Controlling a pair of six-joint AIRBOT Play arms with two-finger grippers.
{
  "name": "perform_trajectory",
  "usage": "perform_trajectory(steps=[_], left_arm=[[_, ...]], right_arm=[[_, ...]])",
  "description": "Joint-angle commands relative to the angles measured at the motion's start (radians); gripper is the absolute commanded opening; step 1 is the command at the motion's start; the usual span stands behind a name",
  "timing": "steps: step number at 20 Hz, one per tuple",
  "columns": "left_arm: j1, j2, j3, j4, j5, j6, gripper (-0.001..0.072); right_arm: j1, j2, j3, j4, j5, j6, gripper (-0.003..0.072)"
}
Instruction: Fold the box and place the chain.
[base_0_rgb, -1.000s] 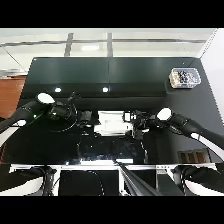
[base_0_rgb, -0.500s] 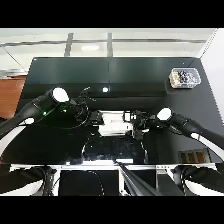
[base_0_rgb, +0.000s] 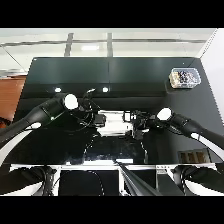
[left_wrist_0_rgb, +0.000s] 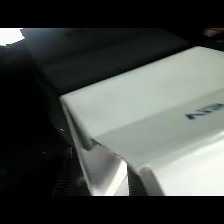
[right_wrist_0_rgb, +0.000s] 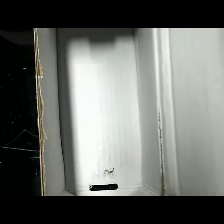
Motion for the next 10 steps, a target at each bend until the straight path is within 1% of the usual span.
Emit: perform_trajectory(steps=[1,6,8,10], left_arm=[[-0.024,-0.001,0.001,0.094,0.014,-0.132,0.039],[-0.072,-0.003,0.001,0.212,0.019,-0.282,0.039],[-0.106,-0.004,0.001,0.254,0.019,-0.329,0.0389],[-0.151,-0.006,0.011,0.325,0.011,-0.409,0.0388]], right_arm=[[0.001,0.0,0.0,0.0,0.0,0.0,0.0009],[0.001,0.0,0.0,0.0,0.0,0.0,0.0009],[0.001,0.0,0.0,0.0,0.0,0.0,0.0009],[0.001,0.0,0.0,0.0,0.0,0.0,0.0009]])
